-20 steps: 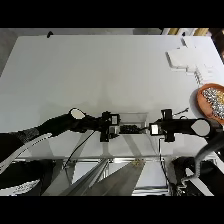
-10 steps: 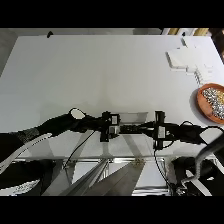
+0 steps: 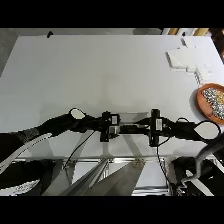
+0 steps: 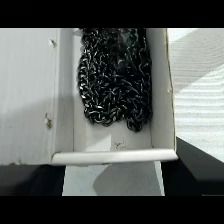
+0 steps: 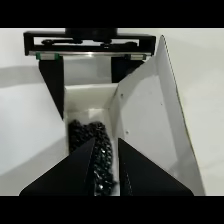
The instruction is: Fold the box and place the chain.
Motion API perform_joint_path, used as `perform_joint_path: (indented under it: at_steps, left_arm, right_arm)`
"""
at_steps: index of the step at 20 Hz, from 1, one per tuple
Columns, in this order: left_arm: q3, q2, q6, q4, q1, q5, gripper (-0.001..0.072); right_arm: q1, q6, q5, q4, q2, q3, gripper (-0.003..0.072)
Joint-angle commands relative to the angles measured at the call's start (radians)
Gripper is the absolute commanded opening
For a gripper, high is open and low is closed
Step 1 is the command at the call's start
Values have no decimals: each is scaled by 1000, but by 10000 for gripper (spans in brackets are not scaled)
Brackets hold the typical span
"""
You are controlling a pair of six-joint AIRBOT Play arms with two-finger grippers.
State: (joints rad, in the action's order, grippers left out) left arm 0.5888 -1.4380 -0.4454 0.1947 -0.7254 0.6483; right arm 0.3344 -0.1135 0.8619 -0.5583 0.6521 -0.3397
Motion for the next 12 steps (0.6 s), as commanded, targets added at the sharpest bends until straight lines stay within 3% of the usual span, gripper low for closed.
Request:
perform_joint_path:
  at_steps: [1, 3, 5, 8, 12]
  left_arm:
    - [0, 1, 0, 0, 0, 0, 274]
    - [0, 1, 0, 0, 0, 0, 274]
    - [0, 1, 0, 0, 0, 0, 274]
    - [0, 1, 0, 0, 0, 0, 274]
    - [0, 1, 0, 0, 0, 0, 274]
  right_arm:
    - [0, 6, 14, -230, 25, -84, 170]
    - [-2, 105, 63, -483, 26, -179, 170]
    - [-53, 171, 118, -625, 26, -234, 169]
    - [-180, 188, 175, -651, 31, -238, 167]
    - [-246, 188, 163, -694, 118, -238, 167]
